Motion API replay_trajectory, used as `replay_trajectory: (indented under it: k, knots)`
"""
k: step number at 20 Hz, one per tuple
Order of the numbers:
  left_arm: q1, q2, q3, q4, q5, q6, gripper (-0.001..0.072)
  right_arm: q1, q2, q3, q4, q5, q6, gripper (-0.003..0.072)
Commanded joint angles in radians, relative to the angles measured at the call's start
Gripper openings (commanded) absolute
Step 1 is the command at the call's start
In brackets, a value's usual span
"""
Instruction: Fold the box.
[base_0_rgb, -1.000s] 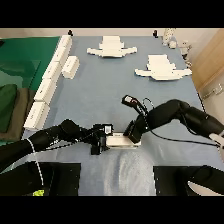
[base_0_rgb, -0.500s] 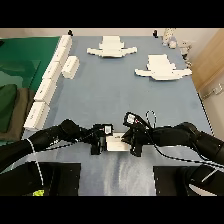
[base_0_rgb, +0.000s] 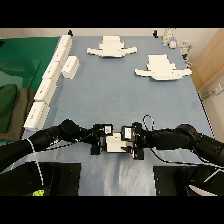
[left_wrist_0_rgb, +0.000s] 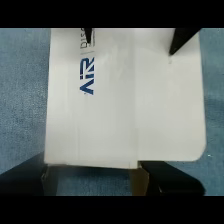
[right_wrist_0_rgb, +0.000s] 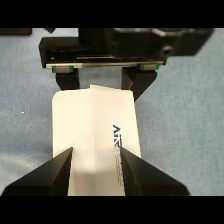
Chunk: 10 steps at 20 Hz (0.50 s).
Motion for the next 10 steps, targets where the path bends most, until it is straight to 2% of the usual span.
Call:
replay_trajectory:
  k: [1,6,10]
  knots:
    - [0.001,0.000,0.000,0.000,0.000,0.000,0.0459,0.012,-0.023,0.000,-0.048,0.011,-0.034,0.0470]
    - [0.001,0.000,0.000,0.000,0.000,0.000,0.0459,0.012,-0.025,0.001,-0.085,0.056,-0.061,0.0468]
    - [0.001,0.000,0.000,0.000,0.000,0.000,0.0459,0.044,0.028,-0.005,-0.106,0.069,-0.046,0.0458]
